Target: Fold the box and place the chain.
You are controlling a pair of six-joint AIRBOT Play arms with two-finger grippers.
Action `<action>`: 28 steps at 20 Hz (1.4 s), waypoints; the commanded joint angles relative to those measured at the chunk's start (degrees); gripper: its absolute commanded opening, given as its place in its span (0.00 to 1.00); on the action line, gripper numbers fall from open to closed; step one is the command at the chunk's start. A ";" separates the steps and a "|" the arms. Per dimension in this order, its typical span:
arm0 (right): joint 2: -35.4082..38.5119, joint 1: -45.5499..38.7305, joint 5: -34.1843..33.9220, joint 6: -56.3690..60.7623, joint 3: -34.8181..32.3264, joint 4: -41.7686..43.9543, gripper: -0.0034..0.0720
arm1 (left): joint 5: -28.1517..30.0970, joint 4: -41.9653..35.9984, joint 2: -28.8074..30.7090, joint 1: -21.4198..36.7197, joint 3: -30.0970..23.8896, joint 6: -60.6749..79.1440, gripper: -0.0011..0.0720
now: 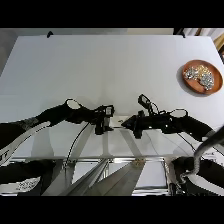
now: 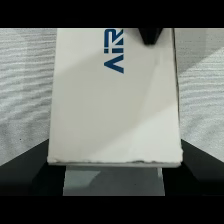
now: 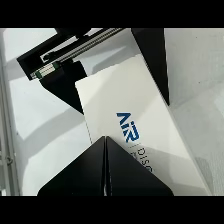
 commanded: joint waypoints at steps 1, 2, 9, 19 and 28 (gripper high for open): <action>-0.07 0.28 -1.29 0.02 -0.59 -0.98 0.06 | 0.00 -0.02 0.02 0.02 0.00 -0.04 0.30; -0.07 0.28 -1.73 0.04 -0.85 -1.18 0.06 | -0.02 -0.02 0.02 0.02 0.00 -0.04 0.30; -0.04 0.28 -3.52 1.03 -2.08 -1.09 0.06 | -0.02 -0.02 0.02 0.02 0.00 -0.04 0.30; 6.58 0.22 -0.46 22.97 13.70 -15.50 0.06 | 0.00 -0.02 0.02 0.02 0.00 -0.04 0.30; 7.65 0.22 44.65 91.67 41.92 -82.82 0.06 | 0.00 -0.02 0.02 0.02 0.00 -0.07 0.30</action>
